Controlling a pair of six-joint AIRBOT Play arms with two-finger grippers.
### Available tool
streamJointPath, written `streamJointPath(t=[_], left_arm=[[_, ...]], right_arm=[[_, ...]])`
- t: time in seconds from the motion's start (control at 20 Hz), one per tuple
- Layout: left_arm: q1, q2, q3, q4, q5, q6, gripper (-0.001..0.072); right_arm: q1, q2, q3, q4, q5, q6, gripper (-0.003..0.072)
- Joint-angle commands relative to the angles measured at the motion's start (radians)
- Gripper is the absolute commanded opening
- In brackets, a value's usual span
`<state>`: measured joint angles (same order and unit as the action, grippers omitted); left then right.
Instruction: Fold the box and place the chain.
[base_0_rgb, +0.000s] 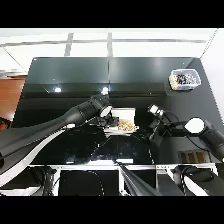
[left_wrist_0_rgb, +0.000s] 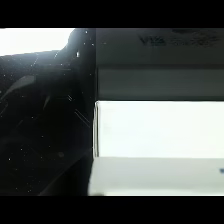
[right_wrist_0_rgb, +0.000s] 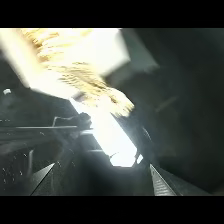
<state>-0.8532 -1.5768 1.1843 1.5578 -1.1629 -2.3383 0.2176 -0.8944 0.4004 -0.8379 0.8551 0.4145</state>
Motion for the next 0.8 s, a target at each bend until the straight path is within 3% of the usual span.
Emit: streamJointPath(t=[0.0, 0.05, 0.25, 0.7, 0.75], left_arm=[[0.000, 0.000, 0.000, 0.001, 0.002, 0.000, 0.0025], [0.000, 0.000, 0.000, 0.000, 0.002, 0.000, 0.0025], [0.000, 0.000, 0.000, 0.000, 0.002, 0.000, 0.0025], [0.000, 0.000, 0.000, 0.000, 0.001, 0.000, 0.0025], [0.000, 0.000, 0.000, 0.000, 0.001, 0.000, 0.0026]], right_arm=[[0.039, -0.078, -0.023, 0.195, -0.050, -0.460, 0.0715], [0.039, -0.110, -0.015, 0.212, -0.060, -0.564, 0.0714], [0.062, -0.163, 0.025, 0.222, -0.174, -0.600, 0.0714], [0.086, -0.216, 0.035, 0.174, -0.182, -0.591, 0.0712], [0.086, -0.216, 0.035, 0.174, -0.182, -0.590, 0.0622]])
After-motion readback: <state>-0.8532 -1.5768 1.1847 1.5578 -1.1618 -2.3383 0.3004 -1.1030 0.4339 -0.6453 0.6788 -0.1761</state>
